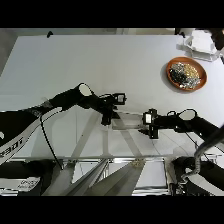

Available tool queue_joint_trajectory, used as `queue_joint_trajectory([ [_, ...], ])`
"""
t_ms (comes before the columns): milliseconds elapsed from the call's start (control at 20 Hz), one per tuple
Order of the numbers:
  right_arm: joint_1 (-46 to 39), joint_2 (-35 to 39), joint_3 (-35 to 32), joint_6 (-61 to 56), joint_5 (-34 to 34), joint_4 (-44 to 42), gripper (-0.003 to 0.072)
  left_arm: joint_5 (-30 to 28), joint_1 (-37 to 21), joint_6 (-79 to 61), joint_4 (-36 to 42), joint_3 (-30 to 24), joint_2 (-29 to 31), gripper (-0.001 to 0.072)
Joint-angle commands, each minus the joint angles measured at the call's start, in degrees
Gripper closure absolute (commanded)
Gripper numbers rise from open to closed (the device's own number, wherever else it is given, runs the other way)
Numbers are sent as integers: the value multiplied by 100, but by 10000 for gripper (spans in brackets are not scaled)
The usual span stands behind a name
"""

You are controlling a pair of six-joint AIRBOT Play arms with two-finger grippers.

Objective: Fold the box and place the chain.

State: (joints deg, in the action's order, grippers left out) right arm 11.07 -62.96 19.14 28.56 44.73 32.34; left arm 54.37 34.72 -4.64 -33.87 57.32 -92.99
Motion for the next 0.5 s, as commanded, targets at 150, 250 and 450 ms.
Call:
queue_joint_trajectory([
  [150, 4, -2, -4, 0, 9, 0, 461, 295, 2, 15, 251, 2, -2, 696],
  [250, 4, -2, -4, 0, 9, -2, 461, 380, 2, 17, 256, 2, 7, 561],
  [450, 4, -2, -4, 0, 7, -2, 461, 402, -149, 673, 151, 2, 304, 194],
])
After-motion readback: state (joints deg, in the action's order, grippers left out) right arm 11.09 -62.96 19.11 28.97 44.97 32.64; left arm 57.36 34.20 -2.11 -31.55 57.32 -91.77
